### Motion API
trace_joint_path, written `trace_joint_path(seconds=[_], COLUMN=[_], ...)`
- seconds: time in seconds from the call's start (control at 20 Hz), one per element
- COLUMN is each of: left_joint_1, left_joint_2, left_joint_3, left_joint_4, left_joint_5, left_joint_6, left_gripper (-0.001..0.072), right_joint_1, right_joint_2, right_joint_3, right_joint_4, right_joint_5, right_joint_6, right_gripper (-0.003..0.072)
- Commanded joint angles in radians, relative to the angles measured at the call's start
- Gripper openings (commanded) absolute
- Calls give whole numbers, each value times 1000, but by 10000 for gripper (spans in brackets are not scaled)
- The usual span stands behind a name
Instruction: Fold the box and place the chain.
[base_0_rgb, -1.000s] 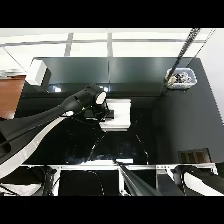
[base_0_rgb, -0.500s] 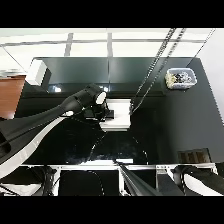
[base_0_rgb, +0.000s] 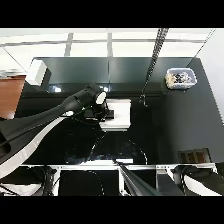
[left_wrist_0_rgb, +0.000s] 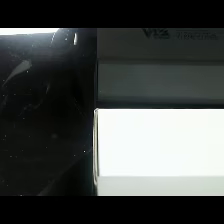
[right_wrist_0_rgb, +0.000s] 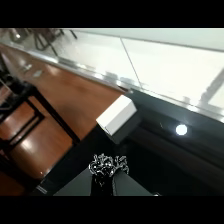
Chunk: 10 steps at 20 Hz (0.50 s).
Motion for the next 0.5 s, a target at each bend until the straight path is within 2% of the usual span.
trace_joint_path(seconds=[0.0, 0.45], left_joint_1=[0, 0], left_joint_2=[-1, -1], left_joint_3=[1, 1], left_joint_4=[0, -1], left_joint_5=[-1, -1], left_joint_6=[0, 0], left_gripper=[29, 29], right_joint_1=[24, 31], right_joint_2=[1, 3], right_joint_3=[20, 36], right_joint_4=[26, 114], right_joint_5=[-52, -109], right_joint_6=[-5, -61], right_gripper=[11, 10])
